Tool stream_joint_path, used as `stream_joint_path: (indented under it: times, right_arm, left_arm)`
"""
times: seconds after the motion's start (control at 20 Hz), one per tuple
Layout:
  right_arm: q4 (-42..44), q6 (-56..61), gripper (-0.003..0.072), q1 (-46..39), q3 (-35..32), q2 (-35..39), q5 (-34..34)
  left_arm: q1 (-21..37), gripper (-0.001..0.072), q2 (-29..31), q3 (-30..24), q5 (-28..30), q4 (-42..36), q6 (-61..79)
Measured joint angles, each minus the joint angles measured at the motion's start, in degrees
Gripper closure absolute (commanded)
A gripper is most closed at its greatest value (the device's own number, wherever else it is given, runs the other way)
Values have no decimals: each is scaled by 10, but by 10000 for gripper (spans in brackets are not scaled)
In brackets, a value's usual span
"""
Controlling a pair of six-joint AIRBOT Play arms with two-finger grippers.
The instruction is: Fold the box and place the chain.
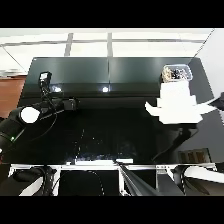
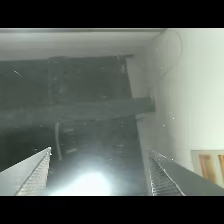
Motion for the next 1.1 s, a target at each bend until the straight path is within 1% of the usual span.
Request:
stream_joint_path:
  times: [0.15, 0.25, 0.35, 0.45, 0.6, 0.7, 0.75, 0.9, 1.05, 1.1]
  right_arm:
    - [64, -15, 669, 73, -140, 114, -73]
    - [119, -21, 669, 138, -236, 183, -139]
    - [175, -24, 669, 214, -314, 230, -210]
    - [219, -26, 669, 299, -369, 255, -282]
    - [253, -26, 669, 411, -409, 271, -357]
    - [261, -25, 669, 469, -421, 273, -389]
    - [265, -25, 669, 494, -424, 273, -402]
    - [270, -24, 669, 541, -430, 271, -425]
    - [272, -23, 669, 567, -432, 271, -436]
    - [272, -23, 669, 572, -433, 271, -438]
  left_arm:
    - [-10, 2, 0, 0, -4, -13, 0]
    - [-23, 2, -1, 0, -7, -18, 0]
    - [-35, 2, -3, 1, -8, -27, 0]
    - [-42, 3, -13, 9, -18, -46, 0]
    - [-39, 2, -57, 48, -74, -73, 6]
    - [-23, 3, -109, 89, -124, -110, 34]
    - [-12, 2, -138, 110, -147, -143, 58]
    - [24, 3, -237, 171, -226, -257, 144]
    - [41, 3, -319, 218, -298, -313, 188]
    - [41, 4, -344, 232, -332, -327, 203]
